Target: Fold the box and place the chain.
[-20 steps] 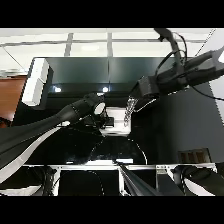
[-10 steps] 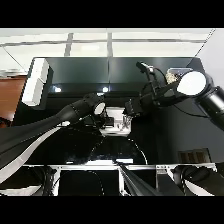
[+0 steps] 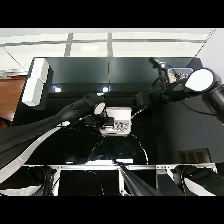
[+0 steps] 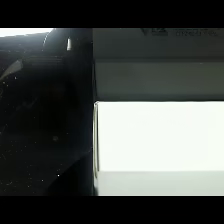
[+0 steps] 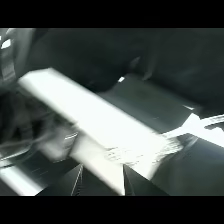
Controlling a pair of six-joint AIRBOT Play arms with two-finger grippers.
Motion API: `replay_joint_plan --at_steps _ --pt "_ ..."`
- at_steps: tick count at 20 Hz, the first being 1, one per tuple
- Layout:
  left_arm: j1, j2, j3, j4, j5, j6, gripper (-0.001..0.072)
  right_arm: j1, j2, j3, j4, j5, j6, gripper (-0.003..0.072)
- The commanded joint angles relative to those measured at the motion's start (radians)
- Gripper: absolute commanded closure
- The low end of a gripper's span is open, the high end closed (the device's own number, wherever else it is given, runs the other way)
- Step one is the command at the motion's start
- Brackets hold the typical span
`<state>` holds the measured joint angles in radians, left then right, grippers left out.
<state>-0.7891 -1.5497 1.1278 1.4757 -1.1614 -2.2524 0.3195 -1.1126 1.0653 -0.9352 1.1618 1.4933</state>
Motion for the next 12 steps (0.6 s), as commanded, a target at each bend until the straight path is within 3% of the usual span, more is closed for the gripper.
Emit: replay_joint_plan --at_steps 1,2,4,5,6,9,12 --pt "0.0 0.0 0.0 0.0 0.001 0.0 0.068 -0.123 0.0 -0.002 -0.192 -0.077 -0.074 0.0379" --pt "0.0 0.0 0.0 0.0 0.001 0.0 0.068 -0.129 0.0 -0.012 -0.281 -0.135 -0.106 0.0379" --pt "0.0 0.0 0.0 0.0 0.0 0.0 0.068 -0.128 -0.01 -0.066 -0.291 -0.217 -0.354 0.0375" --pt "0.0 0.0 0.0 0.0 0.001 0.0 0.068 -0.128 -0.029 -0.082 -0.289 -0.219 -0.457 0.0242" --pt "0.0 0.0 0.0 0.0 0.001 0.0 0.068 -0.129 -0.056 -0.092 -0.296 -0.217 -0.52 -0.0028" --pt "0.0 0.0 0.0 0.0 0.0 0.0 0.068 -0.13 -0.149 -0.093 -0.429 -0.302 -0.489 -0.0028" --pt "0.0 0.0 0.0 0.0 0.001 0.0 0.068 -0.15 -0.205 -0.093 -0.706 -0.419 0.077 -0.0028"
